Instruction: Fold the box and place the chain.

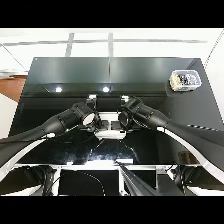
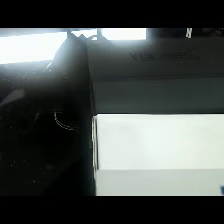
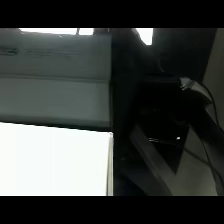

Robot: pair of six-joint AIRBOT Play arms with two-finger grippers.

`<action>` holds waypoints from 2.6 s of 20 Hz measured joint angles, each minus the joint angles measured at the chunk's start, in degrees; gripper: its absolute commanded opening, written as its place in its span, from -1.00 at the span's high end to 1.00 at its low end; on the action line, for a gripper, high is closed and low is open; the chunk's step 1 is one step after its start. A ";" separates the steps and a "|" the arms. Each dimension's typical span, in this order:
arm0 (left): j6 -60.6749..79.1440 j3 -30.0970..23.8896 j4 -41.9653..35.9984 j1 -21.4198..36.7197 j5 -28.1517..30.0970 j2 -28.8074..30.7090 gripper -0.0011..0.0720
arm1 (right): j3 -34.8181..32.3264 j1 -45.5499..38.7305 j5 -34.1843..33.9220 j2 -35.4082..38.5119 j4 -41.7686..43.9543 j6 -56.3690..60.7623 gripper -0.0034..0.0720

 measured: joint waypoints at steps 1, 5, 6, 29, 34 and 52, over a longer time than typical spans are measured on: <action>0.00 0.00 0.00 0.00 0.00 0.00 0.88 | 0.00 0.00 0.13 -0.02 0.00 0.02 0.83; 0.02 0.00 0.00 0.00 0.00 0.00 0.88 | 0.00 0.00 0.42 -0.04 -0.09 0.50 0.84; 0.04 -0.02 0.00 0.00 -0.02 0.00 0.88 | 0.00 0.00 0.46 -0.04 -0.09 0.55 0.83; 0.09 -0.02 0.00 0.00 -0.09 0.00 0.88 | 0.44 0.00 -0.15 0.07 0.66 -0.20 -0.37; 0.09 0.00 0.00 0.00 -0.11 0.00 0.88 | 2.71 0.04 -2.19 0.07 -0.70 -1.07 -0.37; 0.09 0.00 0.00 0.00 -0.55 -0.02 0.88 | 2.71 2.73 -2.01 -0.87 -6.29 -0.44 0.09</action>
